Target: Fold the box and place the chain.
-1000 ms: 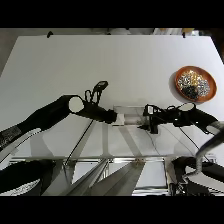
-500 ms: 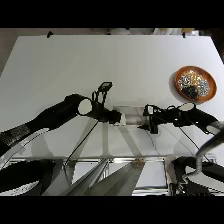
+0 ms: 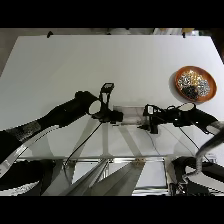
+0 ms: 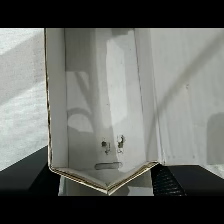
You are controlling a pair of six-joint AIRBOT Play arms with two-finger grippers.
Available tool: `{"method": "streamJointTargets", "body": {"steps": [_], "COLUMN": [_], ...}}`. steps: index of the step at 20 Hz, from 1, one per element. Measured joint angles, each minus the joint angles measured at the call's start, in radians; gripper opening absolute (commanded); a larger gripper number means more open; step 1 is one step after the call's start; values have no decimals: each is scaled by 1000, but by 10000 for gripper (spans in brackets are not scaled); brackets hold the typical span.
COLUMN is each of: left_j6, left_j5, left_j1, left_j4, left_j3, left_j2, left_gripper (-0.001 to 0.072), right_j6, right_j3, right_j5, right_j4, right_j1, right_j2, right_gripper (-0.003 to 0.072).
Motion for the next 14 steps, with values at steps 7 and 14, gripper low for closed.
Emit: {"method": "streamJointTargets", "body": {"steps": [7, 14], "left_j6": [-99, -171], "left_j5": [-192, -289], "left_j1": [-8, -47], "left_j4": [105, 126], "left_j3": [166, 247], "left_j2": [-71, -187], "left_gripper": [272, 270], "right_j6": [0, 0], "right_j3": [0, 0], "right_j5": [0, 0], "right_j4": [0, 0], "right_j1": [0, 0], "right_j2": [0, 0], "right_gripper": [399, 399]}}
